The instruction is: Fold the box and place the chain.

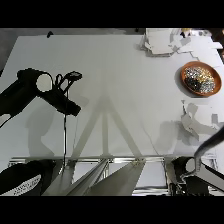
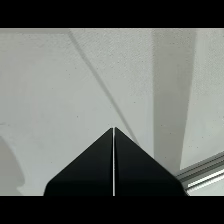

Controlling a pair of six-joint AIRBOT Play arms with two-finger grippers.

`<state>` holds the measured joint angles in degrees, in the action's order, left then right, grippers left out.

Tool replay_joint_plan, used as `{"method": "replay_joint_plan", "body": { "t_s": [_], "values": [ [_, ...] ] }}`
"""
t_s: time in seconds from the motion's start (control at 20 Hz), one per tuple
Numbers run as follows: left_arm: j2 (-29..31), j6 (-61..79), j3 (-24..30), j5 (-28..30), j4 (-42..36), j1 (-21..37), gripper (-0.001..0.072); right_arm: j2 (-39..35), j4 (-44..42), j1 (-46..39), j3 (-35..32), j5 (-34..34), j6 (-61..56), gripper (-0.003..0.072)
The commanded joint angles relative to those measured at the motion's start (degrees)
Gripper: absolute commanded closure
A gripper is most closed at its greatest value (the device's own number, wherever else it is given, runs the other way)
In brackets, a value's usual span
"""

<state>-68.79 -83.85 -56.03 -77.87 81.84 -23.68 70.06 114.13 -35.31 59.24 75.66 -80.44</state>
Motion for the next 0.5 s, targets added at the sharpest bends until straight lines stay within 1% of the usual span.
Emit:
{"method": "replay_joint_plan", "body": {
  "t_s": [0.0, 0.05, 0.2, 0.25, 0.35, 0.45],
  "values": [
    [0.0, 0.0, 0.0, 0.0, 0.0, 0.0, 0.0699, 5.3, 2.9, -1.4, 0.2, -2.2, 3.0, 0.0159],
    [0.0, 0.0, 0.0, 0.0, 0.0, 0.0, 0.0699, 6.3, 3.9, -1.4, 0.2, -2.7, 3.0, 0.0159],
    [0.0, 0.0, 0.0, 0.0, 0.0, 0.0, 0.0699, 10.0, 4.5, -1.6, 0.2, -2.4, 5.0, 0.0203],
    [0.0, 0.0, 0.0, 0.0, 0.0, 0.0, 0.0699, 11.0, 4.5, -1.5, 0.2, -2.9, 4.9, 0.0248],
    [0.0, 0.0, 0.0, 0.0, 0.0, 0.0, 0.0699, 12.6, 4.5, -1.6, 0.2, -4.6, 4.8, 0.0376],
    [0.0, 0.0, 0.0, 0.0, 0.0, 0.0, 0.0699, 14.2, 5.2, -1.6, 0.2, -5.3, 3.8, 0.0463]
  ]
}}
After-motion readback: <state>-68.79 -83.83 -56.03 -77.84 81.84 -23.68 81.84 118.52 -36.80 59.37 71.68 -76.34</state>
